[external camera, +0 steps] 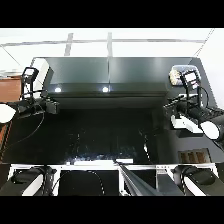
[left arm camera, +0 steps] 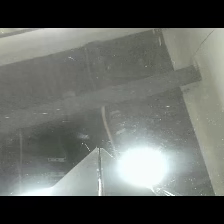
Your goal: Fold the box and place the chain.
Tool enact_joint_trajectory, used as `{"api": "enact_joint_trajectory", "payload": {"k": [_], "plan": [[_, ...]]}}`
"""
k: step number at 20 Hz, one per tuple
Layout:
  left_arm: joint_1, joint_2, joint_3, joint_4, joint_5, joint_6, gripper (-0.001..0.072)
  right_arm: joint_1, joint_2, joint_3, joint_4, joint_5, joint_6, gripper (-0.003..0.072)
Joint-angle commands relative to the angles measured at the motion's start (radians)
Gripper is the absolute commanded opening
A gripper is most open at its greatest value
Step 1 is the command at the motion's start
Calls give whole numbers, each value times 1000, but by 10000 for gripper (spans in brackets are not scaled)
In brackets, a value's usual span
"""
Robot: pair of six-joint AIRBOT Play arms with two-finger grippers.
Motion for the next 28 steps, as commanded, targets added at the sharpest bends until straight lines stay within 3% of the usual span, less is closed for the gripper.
{"api": "enact_joint_trajectory", "payload": {"k": [1,6,9,11,12,13,14,15,17,21,24,28], "plan": [[0,0,0,0,0,0,32,0,1,0,0,0,0,20],[0,0,0,-8,3,0,32,0,0,0,17,-36,0,20],[0,-1,-2,-8,35,0,31,0,0,0,203,-237,30,21],[0,-26,-5,-23,113,-1,33,0,-21,0,303,-368,43,29],[0,-45,-6,-45,137,-1,35,-1,-34,0,325,-409,51,228],[0,-72,-6,-62,164,-1,71,0,-50,0,335,-428,55,553],[0,-101,-6,-90,185,-1,332,0,-70,0,338,-427,53,720],[0,-128,-6,-109,194,-1,706,-5,-93,0,331,-418,53,720],[1,-170,-3,-108,202,-22,720,-84,-156,15,333,-331,76,720],[8,-181,1,-107,199,-27,719,-566,-359,214,294,7,97,720],[2,-184,0,-109,200,-26,720,-861,-471,349,283,96,34,720],[2,-196,0,-109,199,-27,719,-1082,-634,545,224,329,10,720]]}}
